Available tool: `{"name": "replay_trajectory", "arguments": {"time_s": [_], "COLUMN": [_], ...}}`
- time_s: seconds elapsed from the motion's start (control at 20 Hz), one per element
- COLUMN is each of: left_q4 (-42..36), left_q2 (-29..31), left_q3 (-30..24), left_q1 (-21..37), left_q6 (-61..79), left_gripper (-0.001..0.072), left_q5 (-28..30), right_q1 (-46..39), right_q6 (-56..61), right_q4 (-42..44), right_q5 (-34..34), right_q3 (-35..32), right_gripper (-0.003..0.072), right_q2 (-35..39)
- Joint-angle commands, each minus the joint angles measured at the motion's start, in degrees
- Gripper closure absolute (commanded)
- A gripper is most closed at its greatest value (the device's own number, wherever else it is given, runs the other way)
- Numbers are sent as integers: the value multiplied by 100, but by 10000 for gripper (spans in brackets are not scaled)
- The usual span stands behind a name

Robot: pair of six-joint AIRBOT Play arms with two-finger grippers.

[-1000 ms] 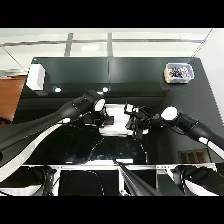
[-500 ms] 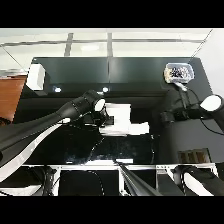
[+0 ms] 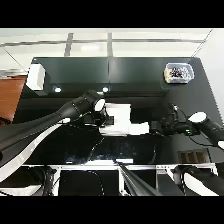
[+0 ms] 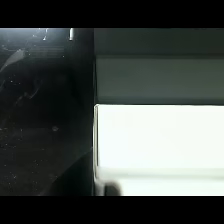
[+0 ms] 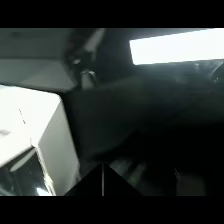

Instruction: Fold the box and place the chain.

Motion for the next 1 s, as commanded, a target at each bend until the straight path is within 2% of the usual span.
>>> {"name": "replay_trajectory", "arguments": {"time_s": [0.0,0.1,0.35,0.4,0.45,0.5,0.7,0.75,0.85,0.95], "left_q4": [-2,0,0,0,0,0,0,0,-2,-7], "left_q2": [-2,-2,-2,-2,-2,-2,-2,-2,-2,-2], "left_q3": [2,2,2,2,2,2,2,2,2,2], "left_q1": [2,2,2,2,2,2,2,2,2,2], "left_q6": [0,0,0,0,0,0,0,0,0,0], "left_gripper": [684,684,684,684,684,684,684,684,684,684], "left_q5": [2,2,2,2,2,2,2,2,0,0], "right_q1": [549,575,575,575,575,577,802,918,1130,1333], "right_q6": [-525,-946,-1209,-1207,-1209,-1207,-977,-962,-734,-267], "right_q4": [933,1276,1261,1266,1263,1266,1285,1281,1213,793], "right_q5": [-507,-389,254,380,522,638,756,743,614,507], "right_q3": [-48,0,341,442,549,643,859,927,1084,1281], "right_gripper": [674,674,671,506,159,22,27,138,138,139], "right_q2": [-234,-243,-243,-243,-243,-243,-243,-243,-243,-243]}}
